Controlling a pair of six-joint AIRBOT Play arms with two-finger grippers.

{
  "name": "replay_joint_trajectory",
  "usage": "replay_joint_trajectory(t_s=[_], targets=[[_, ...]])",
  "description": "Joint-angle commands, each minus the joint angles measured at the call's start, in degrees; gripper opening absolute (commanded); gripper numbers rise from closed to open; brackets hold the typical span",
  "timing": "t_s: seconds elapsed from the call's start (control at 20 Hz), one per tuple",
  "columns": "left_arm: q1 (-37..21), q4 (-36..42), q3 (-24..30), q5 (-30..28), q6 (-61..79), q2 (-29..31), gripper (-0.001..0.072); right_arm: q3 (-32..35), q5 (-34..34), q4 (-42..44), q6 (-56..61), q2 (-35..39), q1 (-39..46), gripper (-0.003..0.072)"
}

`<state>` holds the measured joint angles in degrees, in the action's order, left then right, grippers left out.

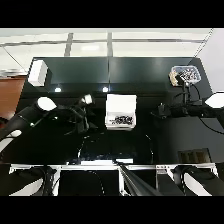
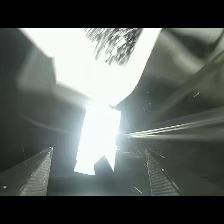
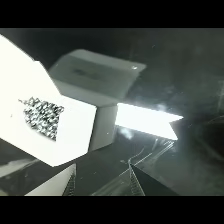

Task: Fold the box and place the chain.

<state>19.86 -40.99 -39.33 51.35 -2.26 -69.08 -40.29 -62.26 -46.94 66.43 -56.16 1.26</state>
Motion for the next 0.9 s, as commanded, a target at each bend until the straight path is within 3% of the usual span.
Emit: replay_joint_trajectory(t_s=[0.0, 0.15, 0.85], targets=[[3.8, 5.1, -2.0, -6.2, 18.4, -5.4, 0.0709, 0.0, -1.7, -0.2, -0.3, 0.0, -1.3, 0.0405], [2.4, 7.2, -8.0, 3.4, 19.0, -14.6, 0.0709, 0.0, -0.9, -0.5, -0.3, 0.0, -1.7, 0.0405], [5.0, 10.6, -9.7, -1.9, 18.5, -17.9, 0.0708, 0.0, -0.2, -0.5, -0.3, 0.0, -1.7, 0.0405]])
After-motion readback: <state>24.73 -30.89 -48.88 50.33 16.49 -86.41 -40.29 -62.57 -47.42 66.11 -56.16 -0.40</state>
